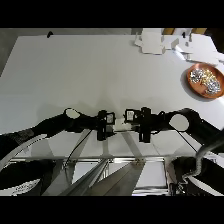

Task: Fold the box and place the chain.

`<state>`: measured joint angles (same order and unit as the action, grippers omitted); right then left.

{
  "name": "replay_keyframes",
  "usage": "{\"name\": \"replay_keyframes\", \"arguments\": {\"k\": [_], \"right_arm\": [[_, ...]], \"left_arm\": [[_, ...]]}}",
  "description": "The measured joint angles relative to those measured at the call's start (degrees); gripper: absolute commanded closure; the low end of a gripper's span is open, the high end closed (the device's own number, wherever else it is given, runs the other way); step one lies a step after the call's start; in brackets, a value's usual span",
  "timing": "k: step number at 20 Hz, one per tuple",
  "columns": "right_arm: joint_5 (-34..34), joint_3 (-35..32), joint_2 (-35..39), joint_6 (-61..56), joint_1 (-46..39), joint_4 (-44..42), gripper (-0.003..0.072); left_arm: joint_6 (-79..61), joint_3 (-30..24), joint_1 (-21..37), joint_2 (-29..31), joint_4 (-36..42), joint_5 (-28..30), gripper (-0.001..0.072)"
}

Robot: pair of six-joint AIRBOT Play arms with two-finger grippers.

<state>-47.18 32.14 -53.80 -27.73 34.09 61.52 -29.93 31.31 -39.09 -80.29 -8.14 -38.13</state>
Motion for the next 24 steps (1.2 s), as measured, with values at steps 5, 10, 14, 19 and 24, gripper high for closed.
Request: {"name": "replay_keyframes", "arguments": {"k": [5, 10, 14, 19, 24], "right_arm": [[-2.4, 0.0, -0.9, -0.3, 0.0, -0.7, 0.0346], [-4.7, 0.0, -0.2, -0.3, 0.0, -4.5, 0.0348], [-3.0, 0.0, 0.1, -0.3, 0.0, -8.0, 0.0654], [-1.1, 0.0, -0.2, -0.3, 0.0, -9.7, 0.0668], [-2.9, 0.0, -2.2, -0.3, 0.0, -10.1, 0.0668]], "left_arm": [[-0.2, 0.0, -0.1, 0.0, -0.3, -0.8, 0.0575], [-0.2, 0.0, -0.1, 0.0, 0.0, -0.5, 0.0575], [-0.1, 0.0, -0.1, 0.0, 0.0, -0.4, 0.0575], [-0.1, 0.0, -0.1, 0.0, 0.0, -0.3, 0.0575], [-0.1, 0.0, -0.1, 0.0, 0.0, -0.3, 0.0575]]}}
